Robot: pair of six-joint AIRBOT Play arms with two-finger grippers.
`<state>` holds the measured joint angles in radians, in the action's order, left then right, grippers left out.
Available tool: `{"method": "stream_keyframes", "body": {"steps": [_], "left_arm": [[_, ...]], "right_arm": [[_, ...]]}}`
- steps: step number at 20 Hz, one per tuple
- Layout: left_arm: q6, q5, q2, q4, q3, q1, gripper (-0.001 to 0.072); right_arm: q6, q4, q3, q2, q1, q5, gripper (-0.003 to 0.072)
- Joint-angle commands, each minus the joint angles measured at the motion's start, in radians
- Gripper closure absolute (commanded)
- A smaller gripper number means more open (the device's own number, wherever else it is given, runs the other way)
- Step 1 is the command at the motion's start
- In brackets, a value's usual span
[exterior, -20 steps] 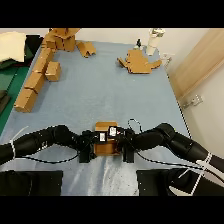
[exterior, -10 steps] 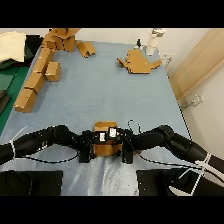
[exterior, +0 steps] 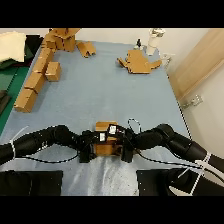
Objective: Fold the box.
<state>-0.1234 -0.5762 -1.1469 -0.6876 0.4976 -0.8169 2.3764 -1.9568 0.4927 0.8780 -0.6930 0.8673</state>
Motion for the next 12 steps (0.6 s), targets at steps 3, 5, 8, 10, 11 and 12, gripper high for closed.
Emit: {"method": "stream_keyframes", "body": {"steps": [3,5,8,10,11,12], "left_arm": [[0.003,0.0,0.0,-0.004,0.0,0.0,0.0249],[0.003,0.0,0.0,-0.004,0.0,0.0,0.0249],[0.003,0.0,0.0,-0.004,0.0,0.0,0.025],[0.003,0.0,0.0,-0.004,0.0,0.0,0.025],[0.003,0.0,0.0,-0.004,0.0,0.0,0.025],[0.003,0.0,0.0,-0.004,0.0,0.0,0.025]], "right_arm": [[-0.49,0.391,0.054,-0.061,0.001,0.198,0.0683],[-0.701,0.545,0.07,-0.112,0.005,0.258,0.0683],[-1.025,0.756,0.077,-0.187,0.01,0.385,0.0683],[-1.135,0.74,0.074,-0.193,0.049,0.457,0.0683],[-1.139,0.679,0.063,-0.187,0.081,0.461,0.0683],[-1.14,0.612,0.047,-0.178,0.109,0.454,0.0683]]}}
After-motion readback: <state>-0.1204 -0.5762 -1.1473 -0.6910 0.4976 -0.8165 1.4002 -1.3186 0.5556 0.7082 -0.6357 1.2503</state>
